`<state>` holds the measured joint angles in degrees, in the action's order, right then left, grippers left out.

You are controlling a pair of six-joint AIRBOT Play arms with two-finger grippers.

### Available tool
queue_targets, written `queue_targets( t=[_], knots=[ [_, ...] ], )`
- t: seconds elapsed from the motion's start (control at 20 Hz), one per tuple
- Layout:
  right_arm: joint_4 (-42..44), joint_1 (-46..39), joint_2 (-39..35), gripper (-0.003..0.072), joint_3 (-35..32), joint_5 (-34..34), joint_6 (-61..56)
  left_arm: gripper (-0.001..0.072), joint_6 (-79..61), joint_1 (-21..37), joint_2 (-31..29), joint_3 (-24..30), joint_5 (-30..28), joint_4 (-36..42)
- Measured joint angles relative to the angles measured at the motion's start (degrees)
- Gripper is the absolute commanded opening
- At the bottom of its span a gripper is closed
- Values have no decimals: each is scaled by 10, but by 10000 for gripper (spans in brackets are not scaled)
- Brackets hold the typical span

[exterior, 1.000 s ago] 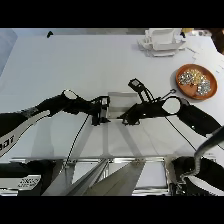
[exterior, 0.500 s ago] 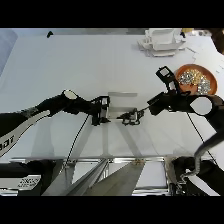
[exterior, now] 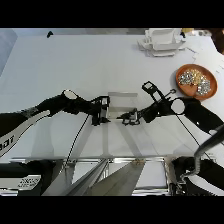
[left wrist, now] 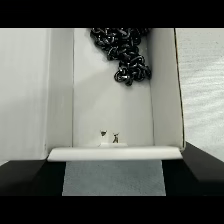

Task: Fold the box and place the chain.

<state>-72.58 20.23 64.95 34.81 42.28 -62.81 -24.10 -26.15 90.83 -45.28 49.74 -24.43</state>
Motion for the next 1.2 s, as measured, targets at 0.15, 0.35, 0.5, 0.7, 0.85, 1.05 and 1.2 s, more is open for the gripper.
queue_targets(
  t=[0.15, 0.35, 0.5, 0.7, 0.85, 1.05, 1.2],
  knots=[
    [-2, 4, 22, 260, 0, -11, -2, 71, 0, 0, 0, 0, 0, 0],
    [-2, 6, 34, 235, 0, -24, -2, 71, 0, 0, 0, 0, 0, 0],
    [-1, 6, 44, 213, 0, -32, -3, 71, 0, 0, 0, 0, 0, 0],
    [3, 6, 53, 16, 0, -43, -4, 71, 0, 0, 0, 0, 0, 0],
    [6, 6, 53, 15, 0, -43, -4, 71, 0, 0, 0, 0, 0, 0],
    [-5, 7, 18, 15, -1, -24, -4, 71, 0, 0, 0, 0, 0, 0],
    [-11, 7, -48, 15, -1, -6, -8, 71, 0, 0, 0, 0, 0, 0]
  ],
)
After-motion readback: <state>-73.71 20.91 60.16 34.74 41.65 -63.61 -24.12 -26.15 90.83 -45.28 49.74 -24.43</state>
